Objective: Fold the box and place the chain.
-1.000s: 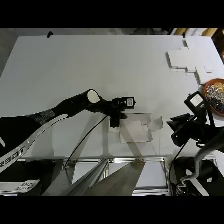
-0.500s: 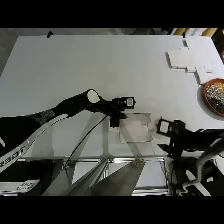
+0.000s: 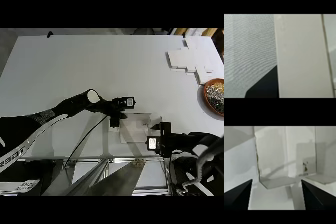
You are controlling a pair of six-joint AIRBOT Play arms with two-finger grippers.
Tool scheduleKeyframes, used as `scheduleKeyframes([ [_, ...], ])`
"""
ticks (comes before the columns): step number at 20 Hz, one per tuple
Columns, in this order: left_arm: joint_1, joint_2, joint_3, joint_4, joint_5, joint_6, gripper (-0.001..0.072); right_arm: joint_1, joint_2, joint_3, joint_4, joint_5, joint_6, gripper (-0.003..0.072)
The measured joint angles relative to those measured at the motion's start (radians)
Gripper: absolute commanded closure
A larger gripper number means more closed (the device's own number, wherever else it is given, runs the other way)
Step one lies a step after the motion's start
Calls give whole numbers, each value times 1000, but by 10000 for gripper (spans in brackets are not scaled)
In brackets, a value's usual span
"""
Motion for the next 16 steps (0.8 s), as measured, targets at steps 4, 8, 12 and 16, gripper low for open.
scheduleKeyframes([
  [4, 0, 0, 0, -1, 0, 0, 699, 75, 1, -63, -18, -121, -14, 0],
  [8, 0, 0, 0, -1, 0, 0, 699, 99, -18, -88, -36, -187, -18, 0],
  [12, 0, 0, 0, -1, 0, 0, 699, 105, -59, -95, -41, -248, -21, 1],
  [16, 0, 0, 0, -2, 0, 0, 699, 106, -81, -79, -44, -304, -21, 6],
])
